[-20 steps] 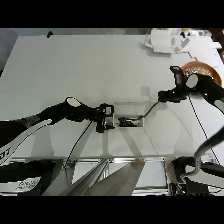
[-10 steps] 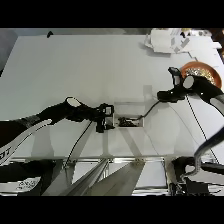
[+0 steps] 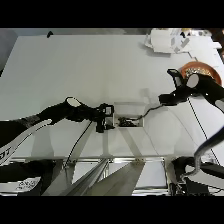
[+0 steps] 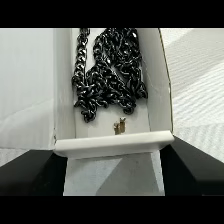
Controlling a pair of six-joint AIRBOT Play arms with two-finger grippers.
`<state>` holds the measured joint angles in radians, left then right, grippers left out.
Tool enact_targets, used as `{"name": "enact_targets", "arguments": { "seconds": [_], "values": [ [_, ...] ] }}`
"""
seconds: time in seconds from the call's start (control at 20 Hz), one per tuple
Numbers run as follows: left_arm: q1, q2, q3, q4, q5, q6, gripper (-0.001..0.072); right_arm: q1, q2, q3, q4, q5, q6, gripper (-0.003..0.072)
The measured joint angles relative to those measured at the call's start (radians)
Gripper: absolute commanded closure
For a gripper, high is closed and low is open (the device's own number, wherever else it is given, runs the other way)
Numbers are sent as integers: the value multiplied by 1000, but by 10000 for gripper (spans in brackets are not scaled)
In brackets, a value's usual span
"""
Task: Fold the box and place the chain.
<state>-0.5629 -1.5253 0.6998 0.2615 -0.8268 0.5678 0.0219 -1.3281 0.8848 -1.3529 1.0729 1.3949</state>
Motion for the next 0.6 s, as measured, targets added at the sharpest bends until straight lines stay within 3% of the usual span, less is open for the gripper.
{"name": "enact_targets", "arguments": {
  "seconds": [0.35,0.6],
  "values": [
    [0,0,0,0,0,0,696,51,288,0,225,214,-71,669],
    [0,0,0,0,0,0,696,221,470,-2,333,225,-87,669]
  ]
}}
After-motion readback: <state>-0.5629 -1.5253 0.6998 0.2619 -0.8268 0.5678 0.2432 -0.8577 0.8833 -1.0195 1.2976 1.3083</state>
